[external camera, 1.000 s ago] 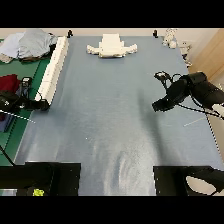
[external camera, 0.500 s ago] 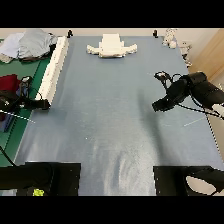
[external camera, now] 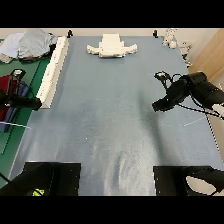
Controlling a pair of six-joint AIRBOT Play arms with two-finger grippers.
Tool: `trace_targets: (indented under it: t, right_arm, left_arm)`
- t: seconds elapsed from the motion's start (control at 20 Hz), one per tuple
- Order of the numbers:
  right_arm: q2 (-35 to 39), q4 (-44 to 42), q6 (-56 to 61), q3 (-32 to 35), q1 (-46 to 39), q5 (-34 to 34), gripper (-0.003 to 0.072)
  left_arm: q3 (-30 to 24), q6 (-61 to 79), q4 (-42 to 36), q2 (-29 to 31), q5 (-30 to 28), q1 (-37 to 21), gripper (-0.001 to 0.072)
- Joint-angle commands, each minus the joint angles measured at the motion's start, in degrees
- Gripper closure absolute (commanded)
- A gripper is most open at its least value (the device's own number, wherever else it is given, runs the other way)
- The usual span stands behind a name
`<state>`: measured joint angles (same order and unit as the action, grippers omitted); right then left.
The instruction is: Fold the box.
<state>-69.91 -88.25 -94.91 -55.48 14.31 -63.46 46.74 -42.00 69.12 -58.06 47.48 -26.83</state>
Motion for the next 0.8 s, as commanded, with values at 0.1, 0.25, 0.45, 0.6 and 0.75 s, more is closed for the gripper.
trace_targets:
  t: [0.1, 0.25, 0.45, 0.6, 0.75]
  right_arm:
    - [-0.02, 0.0, 0.0, -0.02, -0.02, 0.0, 0.068]
    - [-0.02, -0.02, 0.0, -0.02, -0.02, -0.02, 0.068]
    - [-0.02, -0.02, 0.0, -0.02, -0.02, 0.0, 0.068]
    - [-0.02, -0.02, 0.0, -0.02, -0.02, 0.0, 0.068]
    - [-0.02, 0.0, 0.0, -0.02, -0.02, 0.0, 0.068]
  left_arm:
    - [0.04, -14.47, -0.26, 15.39, 12.11, 1.49, 0.0597]
    - [0.07, -12.9, -9.27, 18.27, 14.51, 9.25, 0.0697]
    - [0.26, -19.87, -10.21, 11.91, 10.97, 26.8, 0.0697]
    - [0.26, -23.17, -10.23, 4.55, 8.02, 34.67, 0.0696]
    - [0.26, -23.43, -10.84, 1.33, 8.07, 37.29, 0.0696]
